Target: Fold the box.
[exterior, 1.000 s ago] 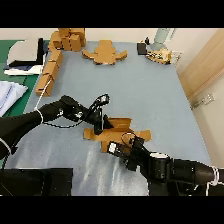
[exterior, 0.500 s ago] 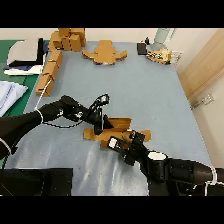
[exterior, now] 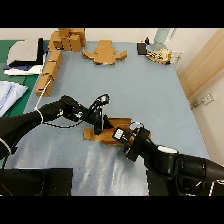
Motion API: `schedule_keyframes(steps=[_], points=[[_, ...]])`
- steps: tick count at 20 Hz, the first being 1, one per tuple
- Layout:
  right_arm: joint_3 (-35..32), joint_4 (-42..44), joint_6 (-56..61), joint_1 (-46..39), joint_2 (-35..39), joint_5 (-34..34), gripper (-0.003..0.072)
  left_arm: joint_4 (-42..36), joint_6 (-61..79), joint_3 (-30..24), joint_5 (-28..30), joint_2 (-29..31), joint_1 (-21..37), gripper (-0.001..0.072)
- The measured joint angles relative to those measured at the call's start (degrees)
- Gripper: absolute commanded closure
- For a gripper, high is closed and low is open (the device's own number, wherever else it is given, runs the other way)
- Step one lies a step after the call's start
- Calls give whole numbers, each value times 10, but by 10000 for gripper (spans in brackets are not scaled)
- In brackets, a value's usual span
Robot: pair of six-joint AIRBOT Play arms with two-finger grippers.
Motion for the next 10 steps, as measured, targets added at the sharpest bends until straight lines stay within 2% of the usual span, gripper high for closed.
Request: schedule_keyframes(steps=[4, 10], points=[[-5, 107, -191, -101, 12, 58, -27, 0, 0, 0, 0, 0, 0, 695], [0, 379, -573, -286, 14, 100, -28, 0, 0, 0, 0, 0, 0, 694]])
